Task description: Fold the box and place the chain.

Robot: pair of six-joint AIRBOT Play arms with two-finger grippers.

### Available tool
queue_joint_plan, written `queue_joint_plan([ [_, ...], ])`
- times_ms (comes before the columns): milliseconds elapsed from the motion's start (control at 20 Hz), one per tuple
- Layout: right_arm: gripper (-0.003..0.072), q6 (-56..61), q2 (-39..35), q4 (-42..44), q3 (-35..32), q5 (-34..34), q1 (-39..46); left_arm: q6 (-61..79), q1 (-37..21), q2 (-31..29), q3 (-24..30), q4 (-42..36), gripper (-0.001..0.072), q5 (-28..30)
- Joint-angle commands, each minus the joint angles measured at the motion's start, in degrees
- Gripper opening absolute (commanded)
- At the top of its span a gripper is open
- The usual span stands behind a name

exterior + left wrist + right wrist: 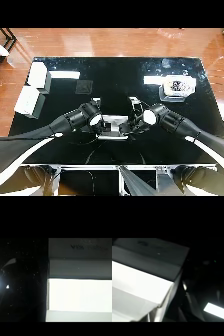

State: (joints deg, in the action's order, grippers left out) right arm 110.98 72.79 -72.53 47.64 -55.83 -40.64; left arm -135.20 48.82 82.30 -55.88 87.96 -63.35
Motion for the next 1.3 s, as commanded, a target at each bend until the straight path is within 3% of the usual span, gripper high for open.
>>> queue_joint_plan([
  [0, 0.0353, 4.26, 0.02, -2.97, 0.48, -0.66, -0.61, 0.04, -0.04, 0.00, 0.02, 0.04, 0.0020, 0.31],
  [350, 0.0335, 6.91, 1.79, -4.15, 2.99, -2.38, -1.18, 0.22, -0.04, 0.00, 0.02, 0.09, 0.0020, 0.35],
  [650, 0.0335, 10.12, 6.62, -6.69, 8.04, -8.76, -3.30, 0.22, -0.04, 0.00, 0.02, 0.07, 0.0020, 0.24],
  [950, 0.0334, 12.98, 9.42, -8.59, 10.95, -10.95, -4.24, 0.22, -0.04, 0.00, 0.02, 0.09, 0.0020, 0.26],
  [1000, 0.0253, 13.07, 9.68, -8.59, 11.02, -10.88, -4.24, 0.22, -0.04, 0.00, 0.02, 0.09, 0.0020, 0.26],
  [1050, 0.0230, 13.07, 9.75, -8.61, 11.02, -10.80, -4.24, 0.22, -0.04, 0.00, 0.02, 0.09, 0.0020, 0.26],
  [1250, 0.0229, 13.18, 9.86, -8.76, 11.02, -10.75, -4.24, 0.22, -0.04, 0.00, 0.02, 0.11, 0.0020, 0.28],
])
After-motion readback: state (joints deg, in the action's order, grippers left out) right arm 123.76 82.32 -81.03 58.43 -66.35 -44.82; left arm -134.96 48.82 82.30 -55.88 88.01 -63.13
